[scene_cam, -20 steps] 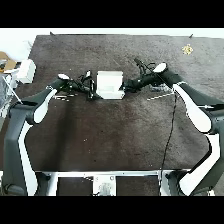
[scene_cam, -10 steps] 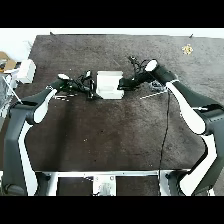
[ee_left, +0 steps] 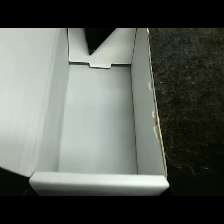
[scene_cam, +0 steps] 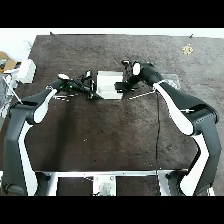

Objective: Fold the box and place the chain.

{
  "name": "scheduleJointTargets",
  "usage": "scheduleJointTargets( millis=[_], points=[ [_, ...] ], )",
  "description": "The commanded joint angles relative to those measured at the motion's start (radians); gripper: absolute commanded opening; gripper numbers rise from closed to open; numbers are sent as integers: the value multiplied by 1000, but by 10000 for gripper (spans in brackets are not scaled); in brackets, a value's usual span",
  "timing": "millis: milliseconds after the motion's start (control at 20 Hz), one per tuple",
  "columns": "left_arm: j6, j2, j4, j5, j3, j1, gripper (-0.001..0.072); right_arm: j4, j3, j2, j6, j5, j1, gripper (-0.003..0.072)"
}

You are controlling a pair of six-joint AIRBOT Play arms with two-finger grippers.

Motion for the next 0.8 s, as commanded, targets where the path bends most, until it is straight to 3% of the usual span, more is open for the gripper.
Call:
scheduleJointTargets(
  millis=[0, 300, 400, 500, 650, 700, 750],
  points=[
    [0, 0, 1, 1, 1, 0, 226, -172, 39, -4, 146, -20, 59, 373],
    [0, 0, 1, 1, 1, 0, 226, -226, 58, -18, 239, 84, 75, 373],
    [0, 0, 1, 1, 1, 0, 226, -225, 58, -32, 248, 82, 75, 372],
    [0, 0, 1, 1, 1, 0, 225, -225, 58, -47, 288, 82, 76, 316],
    [0, 0, 1, 1, 1, 0, 226, -232, 58, -52, 327, 70, 79, 314],
    [0, 0, 1, 0, 1, 0, 226, -235, 58, -52, 335, 58, 81, 288],
    [0, 0, 1, 1, 1, 0, 226, -237, 58, -53, 344, 44, 84, 195]
  ],
)
